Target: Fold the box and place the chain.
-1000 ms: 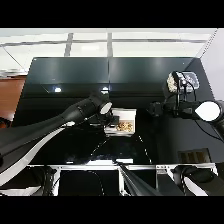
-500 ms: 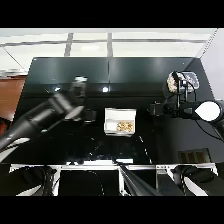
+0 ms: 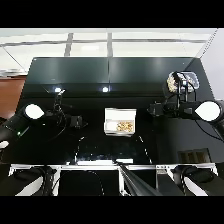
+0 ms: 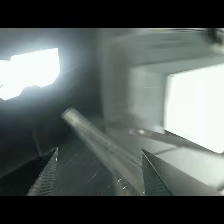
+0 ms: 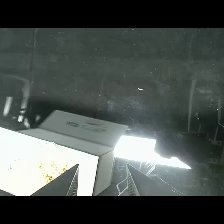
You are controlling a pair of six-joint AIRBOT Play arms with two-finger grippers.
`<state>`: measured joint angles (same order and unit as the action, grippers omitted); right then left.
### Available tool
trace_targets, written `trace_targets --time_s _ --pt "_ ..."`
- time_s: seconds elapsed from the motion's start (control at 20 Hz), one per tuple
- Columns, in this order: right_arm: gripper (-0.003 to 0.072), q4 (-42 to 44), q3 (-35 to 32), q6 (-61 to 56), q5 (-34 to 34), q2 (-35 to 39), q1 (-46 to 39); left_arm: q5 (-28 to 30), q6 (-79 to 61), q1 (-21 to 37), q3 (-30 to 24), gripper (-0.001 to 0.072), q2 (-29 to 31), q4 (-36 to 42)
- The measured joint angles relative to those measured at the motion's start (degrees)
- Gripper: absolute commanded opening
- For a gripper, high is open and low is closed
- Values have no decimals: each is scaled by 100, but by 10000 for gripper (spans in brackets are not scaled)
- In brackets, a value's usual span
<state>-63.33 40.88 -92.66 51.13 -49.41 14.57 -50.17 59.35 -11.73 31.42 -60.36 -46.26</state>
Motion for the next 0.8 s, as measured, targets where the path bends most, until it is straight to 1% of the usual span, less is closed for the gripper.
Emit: trace_targets --time_s 0.05,0.2,0.35,0.5,0.65,0.8 --pt "347 0 0 -2 0 0 0 61 -1255 26 -55 720 -13 398" --pt "347 0 0 -22 0 0 0 308 -4186 -101 -142 720 -48 1040" --pt "347 0 -2 -42 0 0 0 509 -6299 -420 -151 720 -166 1318" --pt "347 0 0 -92 -17 0 0 605 -7471 -688 -37 720 -540 1467" --pt "347 7 -2 -136 -28 0 0 605 -7982 -898 90 720 -894 1659" --pt "347 13 0 -151 -35 0 0 579 -8196 -1060 142 720 -1075 2070"
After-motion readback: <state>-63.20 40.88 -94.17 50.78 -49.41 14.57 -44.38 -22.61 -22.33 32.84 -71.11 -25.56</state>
